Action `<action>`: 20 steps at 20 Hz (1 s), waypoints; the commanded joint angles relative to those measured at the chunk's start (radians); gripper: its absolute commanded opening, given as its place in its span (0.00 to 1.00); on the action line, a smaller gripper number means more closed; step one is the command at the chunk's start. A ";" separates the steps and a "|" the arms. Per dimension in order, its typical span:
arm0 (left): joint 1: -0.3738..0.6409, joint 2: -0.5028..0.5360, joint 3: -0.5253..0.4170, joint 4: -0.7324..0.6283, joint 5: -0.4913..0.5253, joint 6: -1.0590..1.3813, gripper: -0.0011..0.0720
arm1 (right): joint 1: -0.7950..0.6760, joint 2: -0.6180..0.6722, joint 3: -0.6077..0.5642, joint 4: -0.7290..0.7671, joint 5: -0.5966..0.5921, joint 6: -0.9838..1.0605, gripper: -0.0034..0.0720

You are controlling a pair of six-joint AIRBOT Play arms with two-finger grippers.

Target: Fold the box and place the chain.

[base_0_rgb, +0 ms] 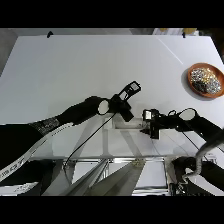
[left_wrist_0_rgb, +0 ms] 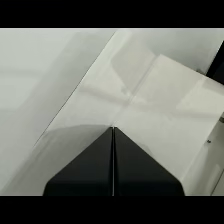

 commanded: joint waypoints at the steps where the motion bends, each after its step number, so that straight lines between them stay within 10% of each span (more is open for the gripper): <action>1: 0.026 0.034 -0.001 0.035 -0.129 -0.003 0.02 | 0.000 0.001 0.001 -0.003 -0.002 0.000 0.52; 8: 0.069 0.246 -0.001 0.177 -0.575 0.000 0.02 | 0.000 0.001 0.001 -0.003 -0.001 0.000 0.52; 20: 0.087 0.243 -0.158 0.130 -0.563 0.113 0.02 | 0.000 0.001 0.001 -0.003 -0.001 0.000 0.52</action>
